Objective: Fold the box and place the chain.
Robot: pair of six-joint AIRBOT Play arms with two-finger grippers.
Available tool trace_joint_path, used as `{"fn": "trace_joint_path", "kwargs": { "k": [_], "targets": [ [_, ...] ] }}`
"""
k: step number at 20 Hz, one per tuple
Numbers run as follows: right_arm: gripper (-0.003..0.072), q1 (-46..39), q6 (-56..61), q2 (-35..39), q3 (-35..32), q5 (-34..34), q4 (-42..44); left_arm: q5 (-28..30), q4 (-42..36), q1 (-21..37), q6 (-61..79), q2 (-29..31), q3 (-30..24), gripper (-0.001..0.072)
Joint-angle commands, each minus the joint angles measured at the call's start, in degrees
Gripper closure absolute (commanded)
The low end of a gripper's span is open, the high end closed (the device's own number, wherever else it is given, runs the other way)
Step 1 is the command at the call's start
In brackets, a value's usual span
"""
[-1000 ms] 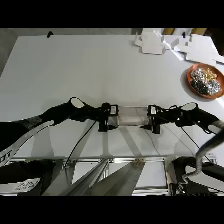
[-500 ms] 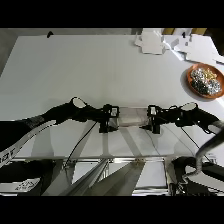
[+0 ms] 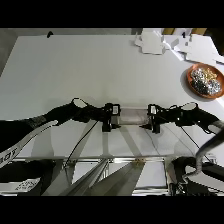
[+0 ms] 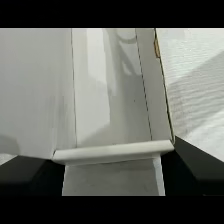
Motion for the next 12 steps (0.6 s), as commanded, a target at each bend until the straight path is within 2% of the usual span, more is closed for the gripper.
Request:
{"fn": "trace_joint_path", "kwargs": {
  "k": [1, 2, 12],
  "targets": [
    [0.0209, 0.04, -0.07, 0.02, -0.02, 0.20, -0.15, 0.55, -0.61, -0.04, 0.17, -0.04, 0.07, 0.0443],
    [0.0209, 0.04, -0.07, 0.02, -0.02, 0.20, -0.15, 0.52, -0.63, -0.04, 0.15, -0.04, 0.07, 0.0504],
    [0.0209, 0.04, -0.07, 0.02, -0.02, 0.20, -0.15, 0.66, -0.33, -0.04, -0.24, -0.04, 0.07, 0.0499]
  ]
}}
